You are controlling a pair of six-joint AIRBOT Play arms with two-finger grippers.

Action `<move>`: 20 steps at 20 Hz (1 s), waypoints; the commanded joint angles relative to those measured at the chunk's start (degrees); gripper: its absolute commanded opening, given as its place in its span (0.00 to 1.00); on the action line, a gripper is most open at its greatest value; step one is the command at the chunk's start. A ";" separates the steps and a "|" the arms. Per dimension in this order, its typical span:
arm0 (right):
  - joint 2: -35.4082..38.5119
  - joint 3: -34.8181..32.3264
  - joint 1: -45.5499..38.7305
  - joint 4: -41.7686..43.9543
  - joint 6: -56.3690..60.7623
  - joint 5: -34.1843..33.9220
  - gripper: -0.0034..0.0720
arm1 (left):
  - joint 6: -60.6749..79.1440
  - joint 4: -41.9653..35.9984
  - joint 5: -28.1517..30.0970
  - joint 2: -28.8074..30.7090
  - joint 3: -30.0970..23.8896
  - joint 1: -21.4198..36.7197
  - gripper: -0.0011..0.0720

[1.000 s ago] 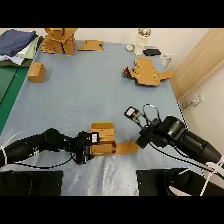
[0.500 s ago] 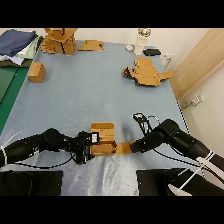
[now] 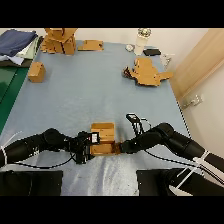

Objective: Fold the box.

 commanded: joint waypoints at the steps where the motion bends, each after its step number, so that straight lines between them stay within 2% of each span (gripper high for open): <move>1: 1.09 1.81 2.69 2.60 -0.15 0.55 0.05 | 0.00 0.02 0.02 -0.02 0.00 0.04 0.66; 4: 1.86 5.27 2.80 0.33 -0.15 -2.89 0.07 | 0.00 0.02 0.02 -0.02 0.00 0.04 0.66; 5: 1.86 6.27 2.80 -1.33 -0.11 -4.44 0.13 | 0.00 0.02 0.02 -0.02 0.00 0.04 0.66; 6: 1.86 6.95 2.80 -2.34 0.13 -5.42 0.31 | 0.00 0.02 0.02 -0.02 0.00 0.04 0.66; 7: 1.86 7.34 2.80 -2.80 0.48 -5.97 0.37 | 0.00 0.02 0.02 -0.02 0.00 0.04 0.66; 11: 1.84 7.43 2.80 -2.97 0.48 -6.93 0.37 | 0.00 0.02 0.02 -0.02 0.00 0.04 0.66; 14: 1.84 7.43 2.80 -2.91 0.76 -7.39 0.53 | 0.00 0.02 0.02 -0.02 0.00 0.02 0.66; 15: 1.84 7.43 2.80 -2.62 1.22 -7.63 0.55 | 0.00 0.02 0.02 -0.02 0.00 0.04 0.66; 20: 1.84 7.50 2.80 0.44 3.67 -7.41 0.55 | 0.00 0.02 0.02 -0.02 0.00 0.04 0.66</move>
